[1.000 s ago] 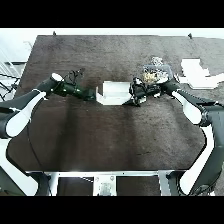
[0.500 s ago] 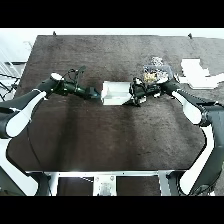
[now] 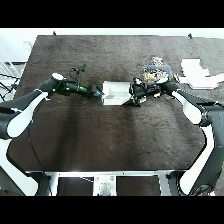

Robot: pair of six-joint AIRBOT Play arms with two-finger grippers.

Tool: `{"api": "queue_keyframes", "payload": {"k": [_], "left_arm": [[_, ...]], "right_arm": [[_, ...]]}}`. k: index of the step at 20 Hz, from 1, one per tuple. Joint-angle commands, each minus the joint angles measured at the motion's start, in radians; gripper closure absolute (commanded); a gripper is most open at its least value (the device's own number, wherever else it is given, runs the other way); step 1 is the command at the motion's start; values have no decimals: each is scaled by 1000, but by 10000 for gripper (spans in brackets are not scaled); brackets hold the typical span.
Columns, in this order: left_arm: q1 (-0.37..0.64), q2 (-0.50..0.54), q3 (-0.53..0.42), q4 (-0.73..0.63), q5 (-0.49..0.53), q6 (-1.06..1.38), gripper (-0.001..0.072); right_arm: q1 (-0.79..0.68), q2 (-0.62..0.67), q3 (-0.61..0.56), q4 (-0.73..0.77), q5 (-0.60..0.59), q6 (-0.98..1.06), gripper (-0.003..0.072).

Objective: Fold the box and place the chain.

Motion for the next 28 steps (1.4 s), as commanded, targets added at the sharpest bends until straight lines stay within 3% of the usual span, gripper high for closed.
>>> {"api": "queue_keyframes", "payload": {"k": [1,9,23,28], "left_arm": [[-16,1,1,-1,36,-51,375],[-23,25,7,38,61,-134,414],[-165,24,186,562,77,-645,414],[-193,24,191,622,97,-733,414]], "right_arm": [[0,1,0,0,0,0,252],[0,1,0,0,0,0,252],[0,1,0,0,0,0,252],[0,1,0,0,0,0,252]]}}
